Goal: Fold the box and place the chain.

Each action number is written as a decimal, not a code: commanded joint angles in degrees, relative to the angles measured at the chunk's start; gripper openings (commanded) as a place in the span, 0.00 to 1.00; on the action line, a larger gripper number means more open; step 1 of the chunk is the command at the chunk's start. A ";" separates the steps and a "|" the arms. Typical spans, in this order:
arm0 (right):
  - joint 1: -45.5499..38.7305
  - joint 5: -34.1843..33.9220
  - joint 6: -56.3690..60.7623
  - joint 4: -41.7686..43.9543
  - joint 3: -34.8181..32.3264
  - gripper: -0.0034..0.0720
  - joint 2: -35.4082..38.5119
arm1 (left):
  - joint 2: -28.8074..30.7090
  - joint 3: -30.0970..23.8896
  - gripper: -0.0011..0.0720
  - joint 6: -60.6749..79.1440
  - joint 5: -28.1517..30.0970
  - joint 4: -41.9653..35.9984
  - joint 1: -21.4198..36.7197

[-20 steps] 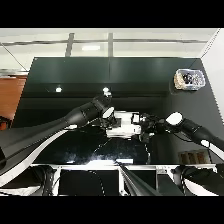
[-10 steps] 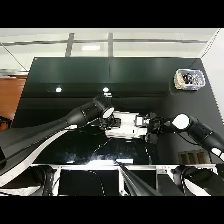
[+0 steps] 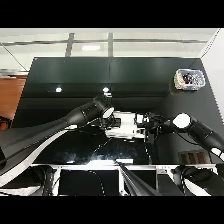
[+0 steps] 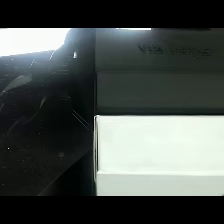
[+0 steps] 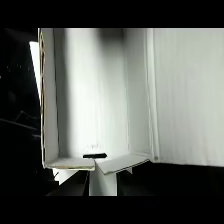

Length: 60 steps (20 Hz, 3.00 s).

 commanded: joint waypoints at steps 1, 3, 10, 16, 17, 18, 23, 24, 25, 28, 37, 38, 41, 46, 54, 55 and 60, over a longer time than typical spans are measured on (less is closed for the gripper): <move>0.07 0.07 -0.42 7.06 0.02 0.30 -0.68 | -0.02 0.02 0.05 0.04 0.00 -0.31 0.04; 0.09 0.11 -0.42 10.78 0.02 0.30 -1.90 | -0.02 0.02 0.05 0.04 0.00 -0.31 0.04; 2.69 -5.53 0.57 13.20 0.02 0.30 -4.81 | -0.02 0.02 0.05 0.04 0.00 -0.33 0.04; 2.69 -5.44 3.10 11.39 0.02 0.40 -4.81 | -0.02 0.02 0.05 0.04 -0.02 -0.52 0.04; 2.69 -5.55 4.07 11.10 0.02 0.53 -4.81 | -0.02 0.02 0.05 0.04 -0.02 -0.52 0.04; 2.69 -5.46 4.28 10.60 0.02 0.49 -4.81 | -0.02 0.02 0.05 0.04 -0.02 -0.52 0.04; 0.20 2.89 28.15 -7.34 2.89 0.05 0.00 | -0.02 0.02 0.05 0.04 -0.02 -0.52 0.04; -2.45 8.70 38.21 -14.08 5.49 0.05 2.05 | -0.02 0.02 0.05 0.04 -0.02 -0.52 0.04; -6.29 14.10 46.71 -18.86 8.20 0.05 4.13 | -0.02 0.02 0.05 0.04 -0.02 -0.52 0.04; -21.59 16.33 61.51 -19.30 8.63 0.06 7.61 | -0.02 0.02 0.05 0.04 -0.02 -0.52 0.04; -28.61 16.90 64.57 6.19 -6.73 0.06 -8.02 | -0.02 0.02 0.05 0.04 0.00 -0.52 0.04; -26.45 17.53 61.64 9.42 -6.58 0.06 -10.40 | -0.02 0.02 0.05 0.04 -0.15 -0.52 0.07; -21.44 17.59 55.30 15.58 -4.59 0.06 -14.62 | -0.02 0.02 0.05 0.04 -0.28 -0.52 0.04; -21.38 26.93 53.53 12.31 3.80 0.06 -14.69 | -0.02 0.02 0.05 0.04 -0.50 -0.55 0.04; -21.31 33.29 54.01 12.66 7.21 0.59 -14.69 | -0.02 0.02 0.05 0.02 -0.46 -0.52 0.04; -21.24 33.33 54.01 13.40 7.23 0.71 -14.69 | -0.02 0.02 0.05 0.04 -0.46 -0.52 0.04; -15.23 28.96 59.47 13.16 7.78 0.76 -14.69 | -0.02 0.02 0.05 0.02 -0.46 -0.52 0.04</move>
